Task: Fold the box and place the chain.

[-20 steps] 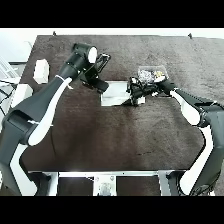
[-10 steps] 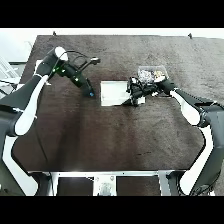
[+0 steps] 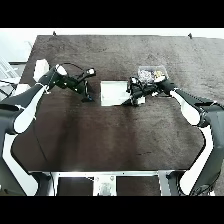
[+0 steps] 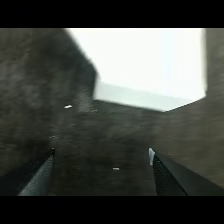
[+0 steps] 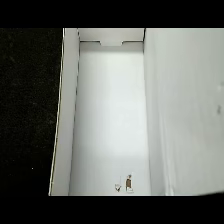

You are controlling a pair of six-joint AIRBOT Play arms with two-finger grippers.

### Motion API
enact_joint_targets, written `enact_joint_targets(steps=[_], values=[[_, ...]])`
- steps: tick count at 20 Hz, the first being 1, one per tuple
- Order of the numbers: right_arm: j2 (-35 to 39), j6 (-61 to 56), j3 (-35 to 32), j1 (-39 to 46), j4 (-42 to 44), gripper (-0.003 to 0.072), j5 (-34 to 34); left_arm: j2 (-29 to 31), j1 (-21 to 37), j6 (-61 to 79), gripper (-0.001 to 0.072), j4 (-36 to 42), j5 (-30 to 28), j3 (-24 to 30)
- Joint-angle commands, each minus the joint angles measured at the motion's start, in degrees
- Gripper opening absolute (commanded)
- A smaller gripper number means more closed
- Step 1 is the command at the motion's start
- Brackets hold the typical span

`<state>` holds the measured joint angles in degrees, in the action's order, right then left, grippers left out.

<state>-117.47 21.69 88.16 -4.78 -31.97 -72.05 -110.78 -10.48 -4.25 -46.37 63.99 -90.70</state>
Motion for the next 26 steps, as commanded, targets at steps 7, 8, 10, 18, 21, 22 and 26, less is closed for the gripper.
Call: enact_joint_targets(steps=[7,8,10,18,21,22,26], values=[[0.04,-0.02,-0.02,-0.02,0.00,0.0435,0.00,-1.62,0.22,11.52,0.0711,9.40,-0.50,1.44],[0.04,-0.02,-0.02,-0.02,0.02,0.0435,0.00,-1.62,0.17,12.41,0.0711,10.34,-0.79,1.44],[0.04,-0.02,-0.02,-0.02,0.02,0.0435,-0.02,-1.62,0.17,14.29,0.0711,11.80,-0.46,1.44],[0.04,-0.02,-0.02,-0.02,0.00,0.0435,0.00,-2.03,-0.52,19.34,0.0712,13.90,1.27,1.44],[0.04,-0.02,-0.02,-0.02,0.00,0.0435,0.00,-2.49,-0.52,19.34,0.0712,13.94,2.12,1.44],[0.04,-0.02,-0.02,-0.02,0.02,0.0434,0.00,-2.49,-0.52,19.34,0.0712,13.92,2.45,1.44],[0.04,-0.02,-0.02,-0.02,0.02,0.0435,0.00,-2.49,-0.55,19.37,0.0712,14.58,3.32,1.44]])
